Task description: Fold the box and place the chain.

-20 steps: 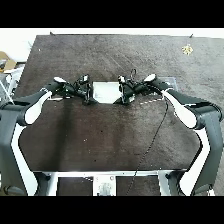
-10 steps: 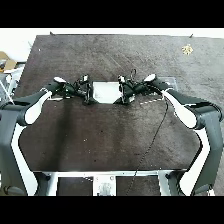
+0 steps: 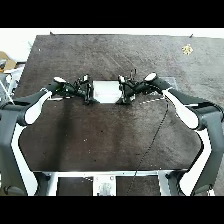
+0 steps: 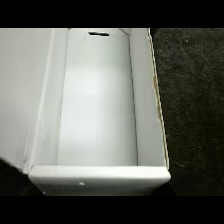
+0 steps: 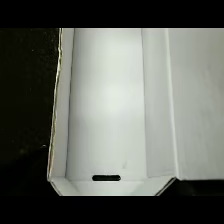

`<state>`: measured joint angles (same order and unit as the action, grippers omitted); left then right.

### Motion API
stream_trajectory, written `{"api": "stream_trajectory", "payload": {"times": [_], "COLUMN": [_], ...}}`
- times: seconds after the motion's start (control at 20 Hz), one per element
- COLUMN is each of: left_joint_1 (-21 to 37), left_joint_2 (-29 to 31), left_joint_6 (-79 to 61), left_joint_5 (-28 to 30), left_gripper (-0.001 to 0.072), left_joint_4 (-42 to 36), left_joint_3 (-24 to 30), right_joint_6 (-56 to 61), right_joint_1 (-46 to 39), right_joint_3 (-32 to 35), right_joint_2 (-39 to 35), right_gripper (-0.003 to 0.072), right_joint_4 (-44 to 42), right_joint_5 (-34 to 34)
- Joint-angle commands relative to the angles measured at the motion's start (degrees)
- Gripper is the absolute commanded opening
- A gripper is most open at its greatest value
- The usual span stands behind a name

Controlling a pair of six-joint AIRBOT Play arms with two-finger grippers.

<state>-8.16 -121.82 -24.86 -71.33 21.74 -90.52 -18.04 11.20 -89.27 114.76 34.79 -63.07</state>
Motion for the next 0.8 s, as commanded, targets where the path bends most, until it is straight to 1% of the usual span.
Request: {"api": "stream_trajectory", "payload": {"times": [0.0,0.15,0.35,0.4,0.45,0.5,0.55,0.65,0.75], "left_joint_1": [0.0,0.0,0.0,0.0,0.0,0.0,0.0,0.0,0.0], "left_joint_2": [0.04,0.04,0.04,0.04,0.04,0.04,0.04,0.04,0.04], "left_joint_6": [-0.07,-0.07,-0.07,-0.07,-0.07,-0.07,-0.07,-0.07,-0.09], "left_joint_5": [-0.07,-0.09,-0.09,-0.04,-0.07,-0.07,-0.07,-0.04,-0.02], "left_gripper": [0.0164,0.0164,0.0164,0.0164,0.0164,0.0164,0.0164,0.0164,0.0164], "left_joint_4": [0.13,0.13,0.11,0.11,0.11,0.11,0.11,0.11,0.11], "left_joint_3": [-0.02,-0.02,-0.02,-0.02,-0.02,-0.02,-0.02,-0.02,-0.02], "right_joint_6": [4.0,7.21,12.85,14.12,14.27,14.29,15.04,15.56,15.52], "right_joint_1": [-0.33,-0.33,-0.59,-0.68,-0.68,-0.68,-0.68,-0.68,-0.66], "right_joint_3": [-0.07,-0.07,-0.07,-0.07,-0.07,-0.07,-0.07,-0.04,-0.04], "right_joint_2": [-3.06,-6.54,-11.32,-12.79,-14.14,-15.08,-15.61,-15.45,-14.16], "right_gripper": [0.069,0.069,0.0687,0.0623,0.0473,0.0339,0.0219,0.0016,0.0004], "right_joint_4": [6.12,11.56,14.19,14.08,14.03,13.33,11.41,5.81,0.37], "right_joint_5": [-0.2,-0.2,-0.85,-1.77,-3.21,-4.5,-5.57,-7.65,-7.02]}}
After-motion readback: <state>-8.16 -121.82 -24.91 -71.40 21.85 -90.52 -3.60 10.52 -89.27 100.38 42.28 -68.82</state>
